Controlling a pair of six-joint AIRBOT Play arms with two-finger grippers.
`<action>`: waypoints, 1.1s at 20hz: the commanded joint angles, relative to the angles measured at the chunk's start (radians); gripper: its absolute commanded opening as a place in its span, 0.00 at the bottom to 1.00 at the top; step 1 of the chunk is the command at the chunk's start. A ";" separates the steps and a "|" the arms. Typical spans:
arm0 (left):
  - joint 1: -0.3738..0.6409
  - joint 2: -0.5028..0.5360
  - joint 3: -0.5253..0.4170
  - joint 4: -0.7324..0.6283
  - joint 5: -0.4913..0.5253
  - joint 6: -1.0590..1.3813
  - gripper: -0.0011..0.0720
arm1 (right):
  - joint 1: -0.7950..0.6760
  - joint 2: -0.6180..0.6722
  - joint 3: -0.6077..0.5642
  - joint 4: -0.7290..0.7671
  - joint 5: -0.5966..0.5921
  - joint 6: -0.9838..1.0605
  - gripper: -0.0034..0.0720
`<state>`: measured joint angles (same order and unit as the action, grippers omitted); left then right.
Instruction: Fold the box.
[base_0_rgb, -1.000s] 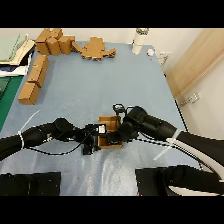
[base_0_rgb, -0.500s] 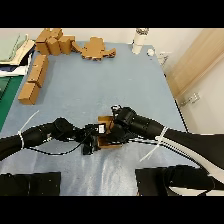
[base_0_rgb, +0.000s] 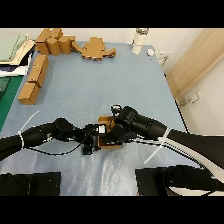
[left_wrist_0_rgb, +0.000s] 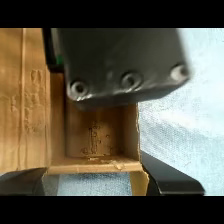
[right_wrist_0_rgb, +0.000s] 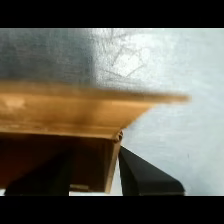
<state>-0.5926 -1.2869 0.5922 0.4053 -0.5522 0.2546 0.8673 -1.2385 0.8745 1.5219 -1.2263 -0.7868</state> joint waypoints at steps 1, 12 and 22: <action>0.000 0.000 0.000 -0.001 0.000 -0.001 0.65 | -0.002 0.060 0.001 -0.008 -0.044 0.031 0.60; 0.000 0.000 0.000 -0.001 0.000 -0.001 0.65 | -0.181 0.393 -0.002 -0.023 -0.126 -0.015 0.05; 0.000 0.000 0.000 -0.001 0.000 -0.001 0.65 | -0.880 -0.101 -0.001 0.895 -0.021 -1.072 0.05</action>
